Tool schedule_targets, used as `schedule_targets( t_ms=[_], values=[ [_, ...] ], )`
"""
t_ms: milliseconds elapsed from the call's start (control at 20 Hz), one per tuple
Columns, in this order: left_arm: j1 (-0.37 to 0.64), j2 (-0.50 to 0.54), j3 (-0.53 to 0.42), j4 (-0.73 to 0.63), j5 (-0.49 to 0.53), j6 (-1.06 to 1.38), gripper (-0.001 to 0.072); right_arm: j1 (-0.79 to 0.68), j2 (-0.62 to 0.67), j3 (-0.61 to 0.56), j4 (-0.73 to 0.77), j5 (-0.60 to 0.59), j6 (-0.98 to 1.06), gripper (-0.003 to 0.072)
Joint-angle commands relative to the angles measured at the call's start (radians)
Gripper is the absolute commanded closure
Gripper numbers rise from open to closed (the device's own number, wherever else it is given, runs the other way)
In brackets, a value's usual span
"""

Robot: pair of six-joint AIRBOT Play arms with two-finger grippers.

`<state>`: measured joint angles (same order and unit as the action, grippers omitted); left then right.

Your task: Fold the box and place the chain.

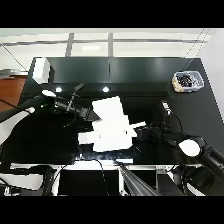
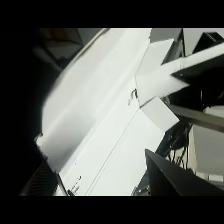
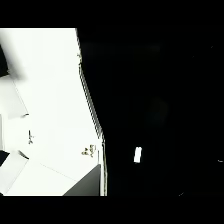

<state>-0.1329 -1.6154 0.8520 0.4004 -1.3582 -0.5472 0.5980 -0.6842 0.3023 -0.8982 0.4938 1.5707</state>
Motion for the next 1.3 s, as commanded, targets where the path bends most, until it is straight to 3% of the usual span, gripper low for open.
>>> schedule_targets(
  t_ms=[0,500,600,650,950,1000,1050,1100,1250],
  values=[
    [-0.039,-0.068,0.064,0.095,-0.09,0.034,-0.001,0.001,0.0,0.0,0.004,0.0,0.0,0.0664],
    [-0.108,-0.075,0.075,0.123,-0.025,0.15,0.004,0.001,0.0,0.0,0.003,0.001,-0.003,0.0664],
    [-0.108,-0.075,0.075,0.122,-0.021,0.151,0.0247,0.001,0.0,0.0,0.003,0.001,-0.004,0.0664],
    [-0.108,-0.075,0.075,0.122,-0.02,0.151,0.0306,0.001,0.0,0.0,0.003,0.002,-0.004,0.0664],
    [-0.108,-0.075,0.075,0.15,0.001,0.152,0.0314,0.001,0.0,0.0,0.003,0.004,-0.007,0.0664],
    [-0.108,-0.075,0.075,0.15,-0.002,0.152,0.035,0.001,0.0,0.0,0.003,0.004,-0.008,0.0664],
    [-0.108,-0.075,0.075,0.15,-0.003,0.152,0.0447,0.001,0.0,0.0,0.002,0.003,-0.008,0.0664],
    [-0.108,-0.075,0.075,0.15,-0.003,0.152,0.0491,0.001,0.0,0.0,-0.001,0.004,-0.008,0.0664],
    [-0.108,-0.075,0.075,0.15,-0.004,0.152,0.0556,0.001,0.0,0.0,-0.002,0.004,-0.008,0.0664]
  ],
)
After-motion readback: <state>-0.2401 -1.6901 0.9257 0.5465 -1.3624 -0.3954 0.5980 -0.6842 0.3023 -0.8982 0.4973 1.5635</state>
